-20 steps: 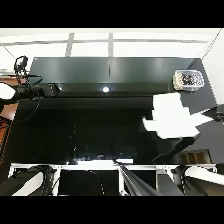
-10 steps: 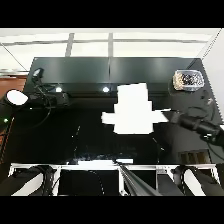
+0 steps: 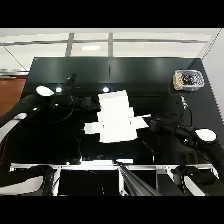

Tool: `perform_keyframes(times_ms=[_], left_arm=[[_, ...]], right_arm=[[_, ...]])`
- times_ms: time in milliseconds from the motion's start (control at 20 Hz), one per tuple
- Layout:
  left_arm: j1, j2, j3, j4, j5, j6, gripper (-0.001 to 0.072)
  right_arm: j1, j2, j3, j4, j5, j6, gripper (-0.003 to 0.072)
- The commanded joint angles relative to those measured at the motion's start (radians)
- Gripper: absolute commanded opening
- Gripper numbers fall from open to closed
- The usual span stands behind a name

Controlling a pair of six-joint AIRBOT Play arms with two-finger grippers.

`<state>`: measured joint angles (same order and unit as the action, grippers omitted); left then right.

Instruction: Fold the box and place the chain.

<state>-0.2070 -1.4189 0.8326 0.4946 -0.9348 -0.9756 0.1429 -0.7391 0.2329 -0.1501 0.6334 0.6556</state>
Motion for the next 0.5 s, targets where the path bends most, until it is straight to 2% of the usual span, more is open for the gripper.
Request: perform_keyframes(times_ms=[0, 100, 200, 300, 350, 450], left_arm=[[-0.009, -0.185, 0.074, -0.278, -0.227, 0.322, 0.0710], [-0.018, -0.259, 0.134, -0.240, -0.335, 0.357, 0.0710], [-0.025, -0.305, 0.183, -0.146, -0.428, 0.395, 0.0709], [-0.027, -0.328, 0.215, -0.077, -0.523, 0.432, 0.0640], [-0.034, -0.328, 0.223, -0.034, -0.552, 0.447, 0.0598], [-0.050, -0.328, 0.227, 0.046, -0.562, 0.456, 0.0598]], right_arm=[[0.034, 0.002, -0.002, -0.018, 0.006, 0.013, 0.0014], [0.034, 0.002, -0.002, -0.045, 0.032, 0.014, 0.0014], [0.034, 0.002, -0.002, -0.042, 0.043, 0.014, 0.0014], [0.034, 0.002, -0.002, -0.042, 0.043, 0.023, 0.0015], [0.034, 0.002, -0.002, -0.042, 0.047, 0.028, 0.0014], [0.034, 0.002, -0.002, -0.042, 0.051, 0.029, 0.0014]])
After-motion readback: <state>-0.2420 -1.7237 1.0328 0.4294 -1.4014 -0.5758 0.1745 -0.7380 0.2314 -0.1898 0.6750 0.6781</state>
